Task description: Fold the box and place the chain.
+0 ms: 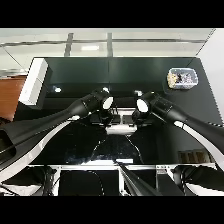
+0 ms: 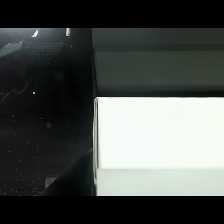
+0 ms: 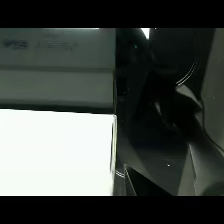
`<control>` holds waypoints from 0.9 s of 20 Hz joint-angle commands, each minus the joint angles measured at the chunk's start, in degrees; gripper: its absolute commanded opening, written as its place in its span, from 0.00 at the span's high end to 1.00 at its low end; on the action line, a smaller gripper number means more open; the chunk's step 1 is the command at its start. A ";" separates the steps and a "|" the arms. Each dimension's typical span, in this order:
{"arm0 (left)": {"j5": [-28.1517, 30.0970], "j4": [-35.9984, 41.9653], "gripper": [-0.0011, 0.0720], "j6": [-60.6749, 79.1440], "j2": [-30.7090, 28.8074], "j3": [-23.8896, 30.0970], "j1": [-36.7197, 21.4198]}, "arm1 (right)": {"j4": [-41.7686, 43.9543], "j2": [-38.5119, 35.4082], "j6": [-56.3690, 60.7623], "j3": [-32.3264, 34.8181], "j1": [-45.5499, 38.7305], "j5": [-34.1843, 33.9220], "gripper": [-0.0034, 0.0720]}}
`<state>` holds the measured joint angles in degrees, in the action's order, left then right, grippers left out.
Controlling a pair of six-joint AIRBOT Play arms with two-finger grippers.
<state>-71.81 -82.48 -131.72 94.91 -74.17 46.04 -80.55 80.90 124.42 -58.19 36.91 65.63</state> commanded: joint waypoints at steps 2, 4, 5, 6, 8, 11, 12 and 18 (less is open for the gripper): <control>-0.02 0.00 0.94 0.04 0.00 0.00 -0.02 | -0.02 -5.86 -4.26 -2.45 -1.51 3.85 0.55; -0.39 0.00 0.94 0.02 0.00 0.00 -0.02 | -0.33 -11.61 -7.93 -5.09 -3.02 6.88 0.55; -0.33 0.00 0.94 0.02 0.00 0.00 -0.02 | -0.72 -14.25 -9.42 -6.27 -4.46 7.52 0.55; -0.24 0.02 0.94 0.02 0.00 0.00 0.00 | -2.73 -16.94 -9.92 -7.15 -6.58 7.69 0.55; -0.26 0.02 0.94 0.02 0.00 0.00 -0.02 | -12.96 -20.33 -10.01 -7.50 -11.13 7.13 0.55; -0.24 -0.04 0.94 0.04 0.00 0.00 -0.02 | -33.11 -18.84 -8.57 -6.36 -20.68 3.17 0.55; -0.24 -0.22 0.94 0.04 0.00 0.00 0.00 | -32.54 -17.07 -6.78 -6.03 -25.40 -0.48 0.55; -0.87 -0.61 0.94 1.44 0.00 0.00 0.00 | -12.92 3.21 -6.86 -13.84 -44.28 -18.49 0.04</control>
